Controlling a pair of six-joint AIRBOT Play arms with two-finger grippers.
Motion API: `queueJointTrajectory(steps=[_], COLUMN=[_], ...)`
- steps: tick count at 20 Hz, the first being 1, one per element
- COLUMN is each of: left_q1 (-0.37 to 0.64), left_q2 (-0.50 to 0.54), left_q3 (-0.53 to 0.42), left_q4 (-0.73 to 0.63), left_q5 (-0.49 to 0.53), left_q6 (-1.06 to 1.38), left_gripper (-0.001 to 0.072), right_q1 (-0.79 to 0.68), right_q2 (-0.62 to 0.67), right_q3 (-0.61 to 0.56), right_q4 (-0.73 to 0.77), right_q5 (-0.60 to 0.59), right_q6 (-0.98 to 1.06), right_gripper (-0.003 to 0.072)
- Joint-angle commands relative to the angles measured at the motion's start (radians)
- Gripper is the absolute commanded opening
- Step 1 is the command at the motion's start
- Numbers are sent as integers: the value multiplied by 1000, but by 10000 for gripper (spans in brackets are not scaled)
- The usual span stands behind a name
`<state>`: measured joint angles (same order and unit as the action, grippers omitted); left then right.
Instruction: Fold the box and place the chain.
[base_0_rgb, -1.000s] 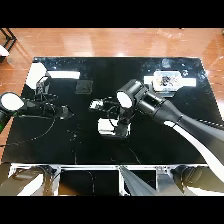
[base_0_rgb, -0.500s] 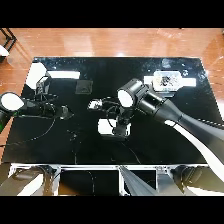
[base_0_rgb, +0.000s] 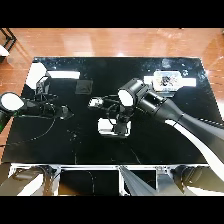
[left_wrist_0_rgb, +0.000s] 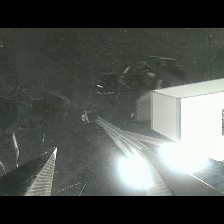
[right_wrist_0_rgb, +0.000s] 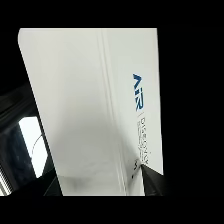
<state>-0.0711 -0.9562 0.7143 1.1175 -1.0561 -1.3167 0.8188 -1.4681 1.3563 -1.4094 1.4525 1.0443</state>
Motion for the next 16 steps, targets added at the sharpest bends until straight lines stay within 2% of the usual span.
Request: queueJointTrajectory(steps=[1,2,3,10,12,16], left_q1=[1,1,1,1,1,1], left_q2=[0,0,0,0,0,0], left_q3=[1,1,1,1,1,1], left_q4=[0,0,0,0,0,0], left_q5=[0,0,0,1,1,1], left_q6=[0,0,0,0,0,0], left_gripper=[639,639,639,639,639,639], right_q1=[0,0,0,0,2,25], right_q2=[0,0,-1,-1,-2,-1], right_q3=[0,0,0,-1,-1,-1], right_q4=[-13,-20,-27,-34,-43,-147], right_q5=[-22,-26,-25,-39,-50,-88], right_q6=[3,3,3,3,3,23], right_gripper=[521,503,388,387,359,359])
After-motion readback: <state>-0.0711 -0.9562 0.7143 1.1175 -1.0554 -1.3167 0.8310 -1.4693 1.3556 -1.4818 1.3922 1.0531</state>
